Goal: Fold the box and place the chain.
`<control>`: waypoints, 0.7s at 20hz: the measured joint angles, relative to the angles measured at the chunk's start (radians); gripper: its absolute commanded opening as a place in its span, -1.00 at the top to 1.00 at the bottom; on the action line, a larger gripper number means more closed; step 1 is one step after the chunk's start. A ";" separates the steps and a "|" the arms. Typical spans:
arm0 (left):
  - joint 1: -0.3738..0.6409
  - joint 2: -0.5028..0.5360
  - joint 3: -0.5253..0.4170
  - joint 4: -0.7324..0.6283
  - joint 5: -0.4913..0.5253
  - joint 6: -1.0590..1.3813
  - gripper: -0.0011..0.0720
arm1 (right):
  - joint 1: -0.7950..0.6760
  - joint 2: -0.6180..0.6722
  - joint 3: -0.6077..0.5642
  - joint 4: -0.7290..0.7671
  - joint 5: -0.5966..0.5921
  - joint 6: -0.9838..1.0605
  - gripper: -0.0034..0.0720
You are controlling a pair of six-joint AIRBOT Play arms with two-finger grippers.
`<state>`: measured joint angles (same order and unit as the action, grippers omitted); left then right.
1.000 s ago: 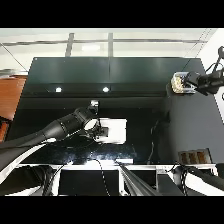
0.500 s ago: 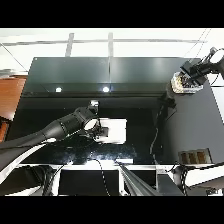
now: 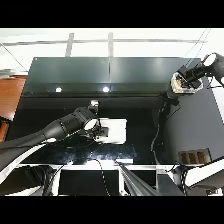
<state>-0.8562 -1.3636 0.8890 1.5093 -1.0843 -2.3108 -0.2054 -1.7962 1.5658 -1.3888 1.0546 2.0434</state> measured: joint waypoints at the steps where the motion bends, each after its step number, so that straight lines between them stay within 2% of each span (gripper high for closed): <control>1: 0.000 0.000 0.000 0.000 0.000 0.000 0.90 | 0.000 -0.005 0.000 0.002 -0.001 0.002 -0.34; 2: 0.000 0.000 0.000 0.000 0.001 0.000 0.90 | 0.000 -0.010 0.000 0.005 -0.003 0.002 -0.32; 3: 0.000 0.000 0.000 0.000 0.001 0.000 0.90 | 0.000 -0.013 0.000 0.008 -0.005 0.002 0.20; 4: 0.000 0.000 0.000 0.000 0.001 0.000 0.90 | 0.000 -0.016 0.000 0.015 -0.006 0.002 0.60; 5: 0.000 0.000 0.000 0.000 0.002 0.000 0.90 | 0.000 -0.018 0.001 0.020 -0.006 -0.001 0.77; 6: 0.000 0.000 0.000 0.000 0.002 0.000 0.90 | 0.001 -0.019 0.004 0.023 -0.004 -0.009 0.84; 14: 0.000 0.000 0.000 0.000 0.001 0.000 0.90 | -0.018 0.018 0.102 0.031 0.083 -0.136 0.84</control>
